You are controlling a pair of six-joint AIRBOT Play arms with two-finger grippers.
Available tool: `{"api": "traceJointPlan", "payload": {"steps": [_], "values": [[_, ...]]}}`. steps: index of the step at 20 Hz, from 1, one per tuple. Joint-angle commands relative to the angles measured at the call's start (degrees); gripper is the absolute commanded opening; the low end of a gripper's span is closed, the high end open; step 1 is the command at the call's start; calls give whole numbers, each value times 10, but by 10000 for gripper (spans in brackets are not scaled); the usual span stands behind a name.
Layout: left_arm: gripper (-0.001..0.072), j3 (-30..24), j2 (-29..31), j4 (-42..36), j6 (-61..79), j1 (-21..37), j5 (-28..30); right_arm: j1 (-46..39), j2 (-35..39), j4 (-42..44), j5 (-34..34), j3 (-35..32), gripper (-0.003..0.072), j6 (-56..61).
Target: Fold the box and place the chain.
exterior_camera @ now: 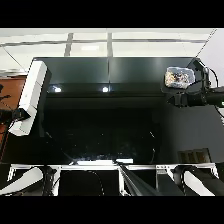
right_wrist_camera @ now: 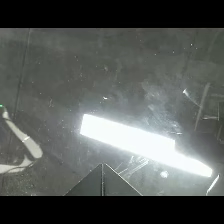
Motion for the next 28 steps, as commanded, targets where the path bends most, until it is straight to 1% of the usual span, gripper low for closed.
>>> {"api": "traceJointPlan", "payload": {"steps": [1, 2, 3, 5, 7, 8, 10, 11, 12, 13, 14, 15, 16, 17, 18, 19, 20, 22, 28], "values": [[365, 0, -11, -8, 9, -1, 41, 0, 0, 0, -3, 0, 10, 4], [657, 4, -10, 0, 9, -2, 47, 0, 0, 1, -4, 0, 11, 4], [708, 15, -10, 4, 7, -3, 43, 0, 0, 2, -4, 0, 10, 5], [709, 56, -9, 0, 5, -8, 15, 0, 0, 3, -6, 0, 10, 5], [708, 111, -2, -6, 3, -27, -21, 0, 0, 9, -7, 0, 10, 7], [708, 135, 4, -12, -17, -38, -34, 1, 0, 16, -9, 0, 11, 7], [706, 171, 20, -50, -78, -67, -55, 15, -3, 22, -30, 0, 11, 7], [663, 176, 31, -73, -121, -86, -63, 31, -3, 21, -48, -1, 11, 6], [453, 172, 44, -90, -152, -108, -75, 49, -3, 21, -71, -3, 11, 6], [140, 162, 56, -106, -158, -134, -86, 69, -3, 16, -102, -8, 11, 6], [22, 140, 71, -126, -143, -167, -80, 89, -3, 3, -134, -16, 10, 2], [21, 105, 92, -146, -116, -210, -52, 107, -3, -18, -176, -30, 11, -3], [21, 64, 115, -148, -114, -255, -7, 122, -3, -42, -220, -46, 11, -3], [21, 18, 139, -136, -114, -304, 54, 133, -3, -65, -264, -66, 11, -2], [21, -19, 156, -106, -114, -347, 109, 136, -3, -78, -290, -83, 11, -2], [21, -48, 167, -66, -118, -384, 151, 136, -3, -94, -292, -91, 10, -2], [22, -60, 170, -42, -118, -409, 168, 136, -3, -104, -285, -92, 10, -2], [23, -61, 170, -27, -117, -432, 168, 136, -3, -103, -286, -92, 10, -2], [23, -61, 170, -30, -117, -438, 167, 136, -3, -103, -286, -92, 10, -2]]}}
